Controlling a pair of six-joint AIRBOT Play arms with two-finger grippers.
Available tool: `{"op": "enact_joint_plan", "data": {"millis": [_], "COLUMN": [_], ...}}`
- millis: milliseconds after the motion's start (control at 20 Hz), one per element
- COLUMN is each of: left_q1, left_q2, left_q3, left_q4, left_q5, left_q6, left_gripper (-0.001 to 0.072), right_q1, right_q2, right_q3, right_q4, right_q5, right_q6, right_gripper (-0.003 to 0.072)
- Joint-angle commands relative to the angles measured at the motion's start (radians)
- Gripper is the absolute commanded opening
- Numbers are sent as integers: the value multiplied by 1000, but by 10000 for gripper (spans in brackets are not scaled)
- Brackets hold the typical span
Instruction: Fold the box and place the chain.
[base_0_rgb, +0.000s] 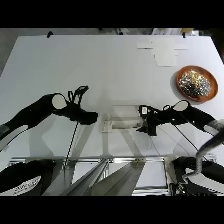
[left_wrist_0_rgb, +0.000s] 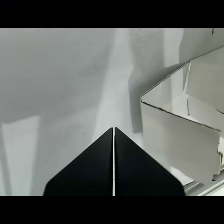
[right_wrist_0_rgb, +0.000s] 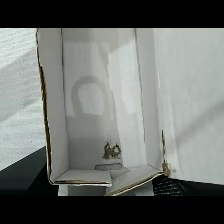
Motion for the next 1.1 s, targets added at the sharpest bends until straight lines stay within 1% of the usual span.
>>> {"op": "enact_joint_plan", "data": {"millis": [0, 150, 300, 450, 550, 650, 750, 950, 1050], "left_q1": [-29, -47, -59, -76, -84, -90, -94, -124, -135], "left_q2": [-51, -64, -58, -13, 31, 54, 52, 51, 51], "left_q3": [-7, -7, -7, -7, -7, -7, -7, -7, -7], "left_q4": [-105, -138, -162, -222, -238, -251, -274, -293, -293], "left_q5": [25, 58, 61, 64, 78, 85, 85, 101, 114], "left_q6": [29, 32, 40, 127, 132, 132, 131, 131, 129], "left_gripper": [6, 6, 6, 9, 14, 88, 216, 235, 299], "right_q1": [0, 0, 0, 0, 0, 0, 0, 0, 0], "right_q2": [0, 0, 0, 0, 0, 0, 0, 0, 0], "right_q3": [0, 0, 0, 0, 0, 0, 0, 0, 0], "right_q4": [0, 0, 0, 0, 0, 0, 0, 0, 0], "right_q5": [0, 0, 0, 1, 1, 0, 0, 1, 0], "right_q6": [0, 0, 0, 0, 0, 0, 0, 0, 0], "right_gripper": [456, 456, 456, 456, 456, 456, 456, 456, 456]}}
